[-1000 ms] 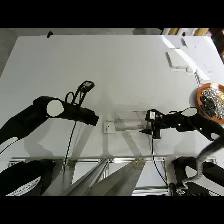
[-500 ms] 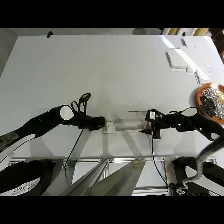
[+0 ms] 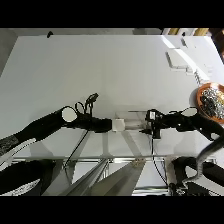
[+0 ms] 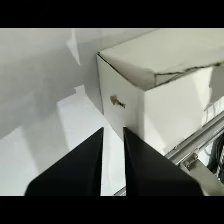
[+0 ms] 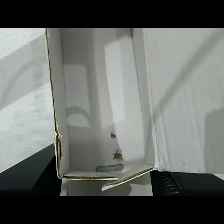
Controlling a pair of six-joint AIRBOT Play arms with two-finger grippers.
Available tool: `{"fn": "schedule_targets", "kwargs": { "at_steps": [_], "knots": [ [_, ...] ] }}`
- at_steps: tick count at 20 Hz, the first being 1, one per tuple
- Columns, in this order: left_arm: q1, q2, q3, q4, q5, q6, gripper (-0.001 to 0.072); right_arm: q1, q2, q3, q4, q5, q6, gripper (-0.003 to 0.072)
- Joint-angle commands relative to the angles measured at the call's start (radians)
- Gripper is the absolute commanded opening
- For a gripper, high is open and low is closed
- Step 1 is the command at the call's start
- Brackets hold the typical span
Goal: Fold the box and place the chain.
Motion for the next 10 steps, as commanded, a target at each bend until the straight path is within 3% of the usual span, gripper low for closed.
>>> {"fn": "schedule_targets", "kwargs": {
  "at_steps": [1,2,4,10],
  "knots": [
    [-0.024,0.008,0.006,-0.012,0.021,0.003,0.0168,0.001,0.001,0.0,0.0,0.0,0.0,0.0408],
    [-0.026,0.008,0.013,-0.012,0.022,0.003,0.0195,0.001,0.001,0.0,0.0,0.0,0.0,0.0408],
    [-0.027,0.008,0.026,-0.011,0.027,0.003,0.0331,0.001,0.001,0.0,0.0,0.0,0.0,0.0408],
    [-0.02,0.008,0.031,0.002,0.037,0.003,0.0345,0.001,0.001,0.0,0.0,0.0,0.0,0.0408]
  ]
}}
